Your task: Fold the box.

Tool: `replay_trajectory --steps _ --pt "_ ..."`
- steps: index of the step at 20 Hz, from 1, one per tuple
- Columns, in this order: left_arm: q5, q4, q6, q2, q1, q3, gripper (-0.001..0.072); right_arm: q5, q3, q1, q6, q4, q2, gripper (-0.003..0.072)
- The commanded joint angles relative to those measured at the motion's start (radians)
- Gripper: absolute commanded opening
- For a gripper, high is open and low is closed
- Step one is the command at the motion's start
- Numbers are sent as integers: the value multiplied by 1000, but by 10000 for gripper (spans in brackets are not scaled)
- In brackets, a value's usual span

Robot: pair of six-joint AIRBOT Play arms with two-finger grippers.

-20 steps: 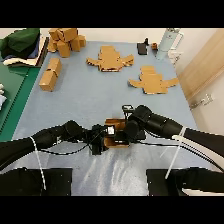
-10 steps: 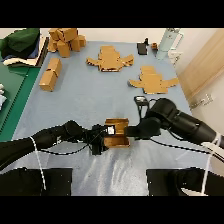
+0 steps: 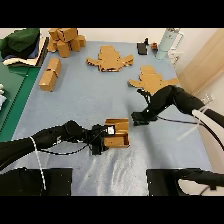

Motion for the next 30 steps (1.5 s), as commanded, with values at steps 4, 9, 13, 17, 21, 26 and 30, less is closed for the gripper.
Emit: replay_trajectory --steps 4,9,13,17,21,26,30 --pt "0 0 0 0 0 0 485 -204 48 -43 -536 435 -98 4" --pt "0 0 0 0 1 0 485 -89 -32 129 -510 261 51 4" --pt "0 0 0 0 1 0 485 101 -142 324 -385 -55 222 4" --pt "0 0 0 0 1 0 485 253 -253 450 -327 -217 372 5" --pt "0 0 0 0 1 0 486 473 -377 537 -328 -279 511 5" --pt "0 0 0 0 1 0 486 571 -439 678 -336 -447 618 5" --pt "0 0 0 0 1 0 485 709 -549 808 -336 -682 698 25"
